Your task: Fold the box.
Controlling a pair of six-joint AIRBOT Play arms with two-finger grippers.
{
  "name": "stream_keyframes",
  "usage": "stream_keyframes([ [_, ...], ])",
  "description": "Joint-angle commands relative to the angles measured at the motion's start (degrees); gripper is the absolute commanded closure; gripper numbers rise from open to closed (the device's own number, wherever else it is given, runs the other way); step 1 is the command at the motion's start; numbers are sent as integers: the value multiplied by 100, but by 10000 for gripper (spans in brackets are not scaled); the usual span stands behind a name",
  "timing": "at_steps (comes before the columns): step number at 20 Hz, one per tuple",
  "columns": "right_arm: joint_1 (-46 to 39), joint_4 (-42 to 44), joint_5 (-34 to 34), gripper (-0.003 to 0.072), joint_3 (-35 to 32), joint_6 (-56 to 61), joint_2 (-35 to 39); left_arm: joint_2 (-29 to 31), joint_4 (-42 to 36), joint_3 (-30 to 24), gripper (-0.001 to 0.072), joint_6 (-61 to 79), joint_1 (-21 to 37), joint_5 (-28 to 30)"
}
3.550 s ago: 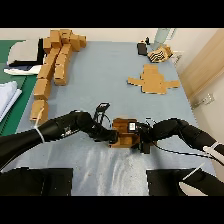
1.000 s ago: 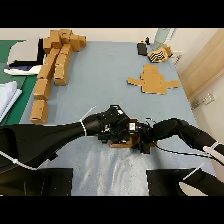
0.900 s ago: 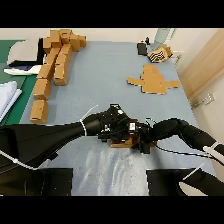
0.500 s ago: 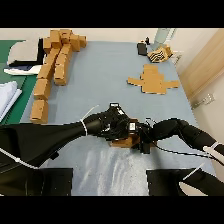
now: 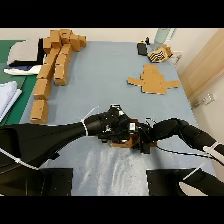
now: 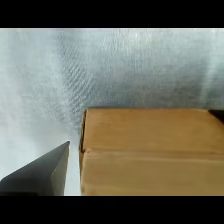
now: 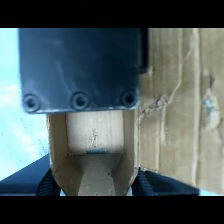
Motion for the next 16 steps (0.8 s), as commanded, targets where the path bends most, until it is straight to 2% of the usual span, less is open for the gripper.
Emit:
stream_keyframes([
  [1,0,0,2,175,2,4,2,4,-326,131,206,4,109,-350],
  [6,0,0,2,175,2,2,2,4,-1147,739,206,619,719,-1467],
  [9,0,0,2,175,2,2,2,4,-1751,815,206,1023,1220,-1952],
  [12,0,0,2,175,2,2,2,4,-2083,815,206,1119,1700,-2124],
  [16,0,0,2,175,2,2,2,4,-3115,817,206,1827,2334,-2138],
])
